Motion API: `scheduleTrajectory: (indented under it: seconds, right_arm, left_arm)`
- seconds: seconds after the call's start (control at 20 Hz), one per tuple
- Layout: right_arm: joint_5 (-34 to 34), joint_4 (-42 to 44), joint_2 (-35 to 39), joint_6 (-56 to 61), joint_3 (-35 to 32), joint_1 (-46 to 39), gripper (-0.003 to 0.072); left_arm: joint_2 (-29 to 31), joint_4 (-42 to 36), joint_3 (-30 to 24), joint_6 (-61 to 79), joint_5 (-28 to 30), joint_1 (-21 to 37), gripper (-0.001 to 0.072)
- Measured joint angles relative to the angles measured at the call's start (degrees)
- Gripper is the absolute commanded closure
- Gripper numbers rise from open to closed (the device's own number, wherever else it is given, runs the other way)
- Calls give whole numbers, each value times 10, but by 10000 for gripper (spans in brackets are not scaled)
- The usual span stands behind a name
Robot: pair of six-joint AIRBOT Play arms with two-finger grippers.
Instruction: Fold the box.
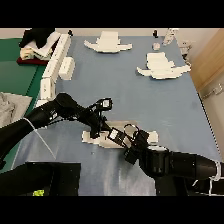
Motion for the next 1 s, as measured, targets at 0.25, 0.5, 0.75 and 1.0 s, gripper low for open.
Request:
scheduleTrajectory:
  seconds: [0.25,0.5,0.75,1.0]
  right_arm:
    - [-27,-12,12,26,5,-2,-34]
    - [-41,-10,47,-16,7,-29,-34]
    - [11,94,60,-207,-7,-129,-34]
    - [59,283,63,-504,-14,-272,-34]
  left_arm:
    - [0,0,0,0,0,0,697]
    - [0,0,0,0,0,0,697]
    - [0,0,0,0,0,0,697]
    - [0,0,0,0,0,0,697]
